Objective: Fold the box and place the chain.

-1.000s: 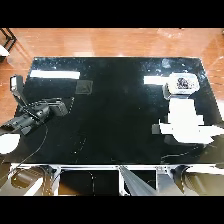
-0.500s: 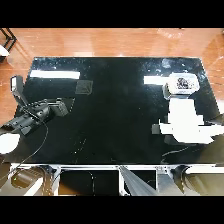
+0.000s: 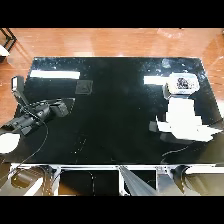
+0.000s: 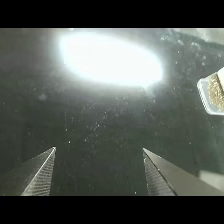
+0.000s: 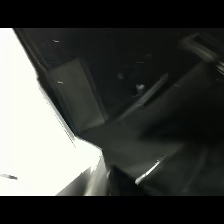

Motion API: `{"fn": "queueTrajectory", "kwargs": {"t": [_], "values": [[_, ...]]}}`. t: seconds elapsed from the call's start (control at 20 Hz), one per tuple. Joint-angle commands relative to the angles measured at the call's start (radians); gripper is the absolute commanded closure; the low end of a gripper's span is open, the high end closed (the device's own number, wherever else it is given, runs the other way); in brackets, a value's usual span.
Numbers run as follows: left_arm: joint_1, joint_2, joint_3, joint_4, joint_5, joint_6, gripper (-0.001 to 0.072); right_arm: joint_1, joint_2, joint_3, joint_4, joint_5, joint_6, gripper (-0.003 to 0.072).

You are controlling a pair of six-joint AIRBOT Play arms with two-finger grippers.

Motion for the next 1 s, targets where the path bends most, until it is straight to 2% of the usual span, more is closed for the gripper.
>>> {"fn": "queueTrajectory", "kwargs": {"t": [0.0, 0.1, 0.25, 0.4, 0.5, 0.65, 0.8, 0.95], "values": [[0.0, -0.007, 0.0, 0.0, -0.02, 0.0, 0.0078, 0.001, 0.0, -0.001, 0.088, 0.028, -0.032, 0.06], [0.0, -0.013, 0.0, 0.0, -0.031, 0.0, 0.0078, 0.001, 0.0, -0.002, 0.093, 0.047, -0.032, 0.0665], [0.0, -0.02, 0.0, 0.0, -0.034, 0.0, 0.0078, 0.003, 0.004, -0.023, 0.132, 0.067, -0.033, 0.0665], [-0.001, -0.02, 0.0, -0.035, -0.034, 0.0, 0.0078, 0.05, 0.027, -0.096, 0.199, 0.059, -0.064, 0.0665], [-0.006, -0.021, 0.0, -0.057, -0.039, 0.001, 0.0079, 0.129, 0.037, -0.135, 0.271, 0.06, -0.089, 0.0664], [-0.036, -0.028, 0.0, -0.057, -0.039, 0.001, 0.0079, 0.297, 0.042, -0.139, 0.285, 0.064, -0.084, 0.0665], [-0.078, -0.05, 0.0, -0.057, -0.037, 0.001, 0.0079, 0.455, 0.058, -0.14, 0.373, 0.048, -0.011, 0.0665], [-0.118, -0.098, 0.0, -0.117, -0.038, 0.001, 0.0078, 0.645, 0.158, -0.153, 0.444, -0.001, 0.002, 0.0665]]}}
